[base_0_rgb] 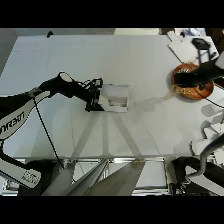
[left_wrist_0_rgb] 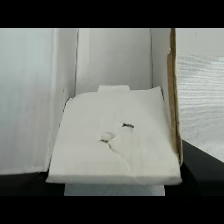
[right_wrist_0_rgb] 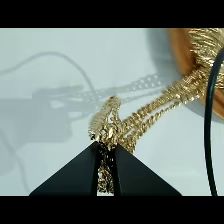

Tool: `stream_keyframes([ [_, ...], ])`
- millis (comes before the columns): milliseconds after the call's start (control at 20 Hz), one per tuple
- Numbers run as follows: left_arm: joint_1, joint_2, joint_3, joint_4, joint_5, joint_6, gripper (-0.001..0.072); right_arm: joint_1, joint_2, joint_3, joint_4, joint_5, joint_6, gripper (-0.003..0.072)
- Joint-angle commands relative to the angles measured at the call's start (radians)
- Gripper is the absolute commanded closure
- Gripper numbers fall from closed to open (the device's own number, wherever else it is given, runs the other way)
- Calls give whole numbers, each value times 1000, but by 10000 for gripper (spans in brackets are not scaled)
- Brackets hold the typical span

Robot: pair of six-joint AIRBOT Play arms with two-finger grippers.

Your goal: Fold the box and place the chain.

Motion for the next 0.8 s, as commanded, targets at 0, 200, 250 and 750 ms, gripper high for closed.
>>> stream_keyframes([
  [0,0,0,0,0,0,0,499,163,3,0,4,-54,13,675],
  [200,0,0,0,0,0,0,499,294,-6,0,4,-138,82,676],
  [250,0,0,0,0,0,0,499,325,-16,0,5,-145,82,676],
  [750,0,0,0,0,0,0,499,523,-85,0,19,-286,116,676],
])
